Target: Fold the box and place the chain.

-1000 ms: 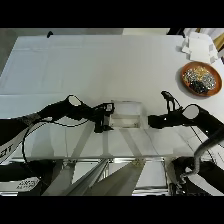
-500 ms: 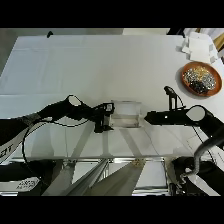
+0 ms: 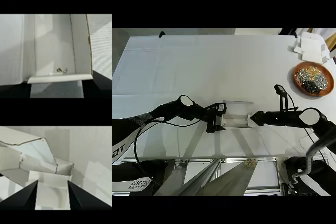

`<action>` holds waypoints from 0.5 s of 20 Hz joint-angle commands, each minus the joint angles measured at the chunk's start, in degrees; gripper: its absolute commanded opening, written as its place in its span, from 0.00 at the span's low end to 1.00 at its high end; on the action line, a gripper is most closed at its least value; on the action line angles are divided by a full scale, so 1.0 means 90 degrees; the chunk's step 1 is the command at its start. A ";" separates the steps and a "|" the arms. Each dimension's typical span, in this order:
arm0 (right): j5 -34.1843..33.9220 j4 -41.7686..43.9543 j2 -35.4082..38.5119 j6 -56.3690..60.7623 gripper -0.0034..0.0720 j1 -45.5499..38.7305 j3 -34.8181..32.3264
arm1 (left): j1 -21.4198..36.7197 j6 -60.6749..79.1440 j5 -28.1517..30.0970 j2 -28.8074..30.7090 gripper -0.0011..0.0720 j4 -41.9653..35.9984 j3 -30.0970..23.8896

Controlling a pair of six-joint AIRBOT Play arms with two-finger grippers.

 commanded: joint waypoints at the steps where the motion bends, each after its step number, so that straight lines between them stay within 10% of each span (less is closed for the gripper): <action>1: -0.0083 -0.0350 -0.0032 0.0032 0.61 0.0209 0.0005 | 0.0007 0.0000 0.0000 0.0005 0.45 0.0000 -0.0002; 10: -0.0015 -0.0636 -0.0032 0.0194 0.66 0.0231 0.0007 | 0.0007 0.0002 0.0000 0.0005 0.45 0.0000 -0.0002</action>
